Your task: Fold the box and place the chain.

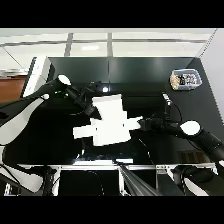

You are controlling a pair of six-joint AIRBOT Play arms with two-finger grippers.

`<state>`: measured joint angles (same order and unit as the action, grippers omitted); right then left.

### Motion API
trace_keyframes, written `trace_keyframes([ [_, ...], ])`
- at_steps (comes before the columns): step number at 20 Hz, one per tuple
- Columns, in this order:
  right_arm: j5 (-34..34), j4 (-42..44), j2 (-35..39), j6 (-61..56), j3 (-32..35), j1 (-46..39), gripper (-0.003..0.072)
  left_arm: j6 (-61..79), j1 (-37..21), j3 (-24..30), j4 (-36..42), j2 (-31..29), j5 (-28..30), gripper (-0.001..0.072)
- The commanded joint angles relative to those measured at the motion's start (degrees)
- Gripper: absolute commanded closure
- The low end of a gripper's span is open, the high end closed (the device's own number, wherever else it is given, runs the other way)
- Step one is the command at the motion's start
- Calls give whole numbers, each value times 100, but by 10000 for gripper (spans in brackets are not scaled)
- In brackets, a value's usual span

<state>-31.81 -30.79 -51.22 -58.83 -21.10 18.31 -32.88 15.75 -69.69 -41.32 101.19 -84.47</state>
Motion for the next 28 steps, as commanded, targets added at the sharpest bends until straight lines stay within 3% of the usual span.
trace_keyframes([
  [1,0,7,4,-2,-2,2,671,116,181,-120,-514,31,20,682],
  [2,11,4,4,-2,-2,0,611,122,184,-120,-507,31,26,687],
  [3,0,-81,7,-4,-22,-17,271,120,177,-136,-494,26,17,687],
  [4,-160,-323,13,-4,-107,-90,20,116,170,-173,-496,13,-24,688],
  [8,-2203,-2315,153,-4,-1237,-876,-4,-122,201,-133,-474,-459,4,692],
  [10,-2833,-3106,201,44,-1797,-1215,-3,157,372,358,-186,-1019,459,693],
  [12,-2796,-3711,208,57,-2048,-1379,-3,863,680,1128,136,-1609,1591,691],
  [13,-2592,-4004,208,59,-2050,-1392,-3,1255,855,1416,107,-1792,2295,690],
  [14,-2350,-4218,208,57,-2050,-1388,-3,1781,1001,1528,55,-1832,2649,688],
  [17,-1825,-3348,199,219,-2009,-1381,-3,3115,1303,1473,-164,-1738,2872,687],
  [19,-1961,-2879,197,1419,-1829,-1250,-3,3139,1425,1381,-190,-1596,2938,686],
  [28,-2033,-2330,195,4481,-546,302,-3,2927,1338,1342,-192,-1464,2848,686],
])
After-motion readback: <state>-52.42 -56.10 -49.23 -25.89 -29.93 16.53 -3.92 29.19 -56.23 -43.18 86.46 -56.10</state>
